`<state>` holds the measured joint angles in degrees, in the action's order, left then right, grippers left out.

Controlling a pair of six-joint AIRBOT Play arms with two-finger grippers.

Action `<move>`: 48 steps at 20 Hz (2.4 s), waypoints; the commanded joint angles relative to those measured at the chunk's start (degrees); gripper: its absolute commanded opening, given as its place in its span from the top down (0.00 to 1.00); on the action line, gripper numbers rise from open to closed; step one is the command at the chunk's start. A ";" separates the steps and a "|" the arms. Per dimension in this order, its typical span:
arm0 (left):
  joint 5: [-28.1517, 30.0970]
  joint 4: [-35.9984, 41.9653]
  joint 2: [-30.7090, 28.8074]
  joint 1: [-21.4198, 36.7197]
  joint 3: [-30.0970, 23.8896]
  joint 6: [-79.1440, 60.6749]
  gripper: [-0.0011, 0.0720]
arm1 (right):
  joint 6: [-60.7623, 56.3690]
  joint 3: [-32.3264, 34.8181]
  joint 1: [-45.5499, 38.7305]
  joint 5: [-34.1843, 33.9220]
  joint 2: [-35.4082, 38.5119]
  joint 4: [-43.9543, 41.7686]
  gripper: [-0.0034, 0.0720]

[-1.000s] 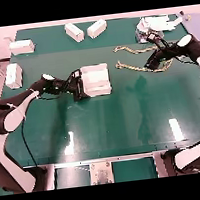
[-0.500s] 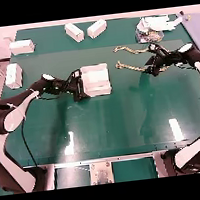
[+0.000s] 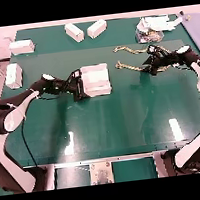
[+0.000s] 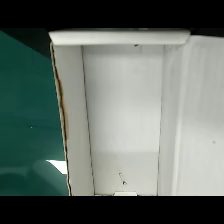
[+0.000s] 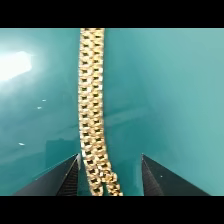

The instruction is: Fold the box and place the chain.

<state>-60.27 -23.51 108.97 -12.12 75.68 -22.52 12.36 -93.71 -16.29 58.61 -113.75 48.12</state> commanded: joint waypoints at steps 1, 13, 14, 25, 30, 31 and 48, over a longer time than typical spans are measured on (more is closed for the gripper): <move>0.00 -0.02 -0.02 0.02 -0.02 0.00 0.47 | 0.09 -1.29 -0.72 1.64 -1.97 0.55 0.38; 0.02 -0.02 -0.02 0.02 -0.02 0.00 0.47 | -4.96 -3.37 -1.49 11.19 -4.26 6.58 0.61; 0.02 -0.02 -0.02 0.02 -0.02 0.00 0.47 | -5.99 -3.37 -1.11 11.37 -4.55 6.58 0.68; 0.02 -0.02 -0.02 0.02 -0.02 0.00 0.47 | -15.02 -5.38 0.46 16.28 0.59 -3.67 0.94; 0.02 -0.02 -0.02 0.02 -0.02 0.00 0.47 | -18.03 -5.35 1.53 19.69 7.15 -4.63 0.94; 0.00 -0.02 -0.02 0.02 -0.02 0.00 0.47 | -18.47 -5.35 1.77 20.61 7.93 -4.61 0.94; 0.00 -0.02 -0.02 0.02 -0.02 0.00 0.47 | -32.61 -5.31 13.73 23.80 29.79 -4.68 0.94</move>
<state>-60.27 -23.51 108.97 -12.12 75.68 -22.50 -17.43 -98.98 -4.84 83.44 -87.09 43.48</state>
